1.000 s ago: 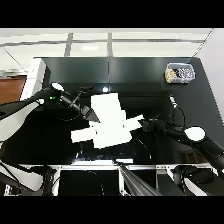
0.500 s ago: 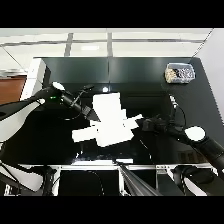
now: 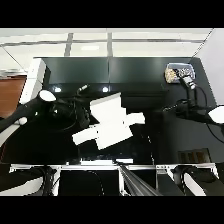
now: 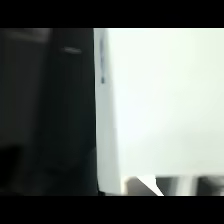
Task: Fold the box and place the chain.
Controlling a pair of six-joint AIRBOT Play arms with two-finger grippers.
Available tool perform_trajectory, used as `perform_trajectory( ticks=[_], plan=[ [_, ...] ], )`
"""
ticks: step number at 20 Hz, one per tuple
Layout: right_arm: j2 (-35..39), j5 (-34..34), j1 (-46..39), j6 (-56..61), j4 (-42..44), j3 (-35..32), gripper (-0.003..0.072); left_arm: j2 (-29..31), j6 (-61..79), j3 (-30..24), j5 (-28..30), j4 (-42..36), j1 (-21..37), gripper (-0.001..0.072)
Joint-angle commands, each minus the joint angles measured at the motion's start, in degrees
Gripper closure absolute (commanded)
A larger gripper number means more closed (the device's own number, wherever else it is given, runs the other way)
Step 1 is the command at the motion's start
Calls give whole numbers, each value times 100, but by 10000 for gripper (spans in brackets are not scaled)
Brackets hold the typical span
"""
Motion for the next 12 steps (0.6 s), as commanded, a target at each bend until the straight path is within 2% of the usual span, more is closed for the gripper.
perform_trajectory(
  ticks=[1, 4, 8, 12],
  plan=[
    [2, -476, -210, 22, -389, 240, -18, 496, 2363, -503, 964, 39, -415, 684],
    [2, -463, -114, -428, -168, 234, -18, 380, 2549, -361, 1832, 17, -892, 683],
    [2, 26, 109, -1399, -199, 214, -18, -195, 2953, 315, 1928, 17, -1322, 683],
    [2, 83, 479, -1676, -195, -240, -18, -887, 2959, 874, 1731, -59, -1346, 683]
  ],
)
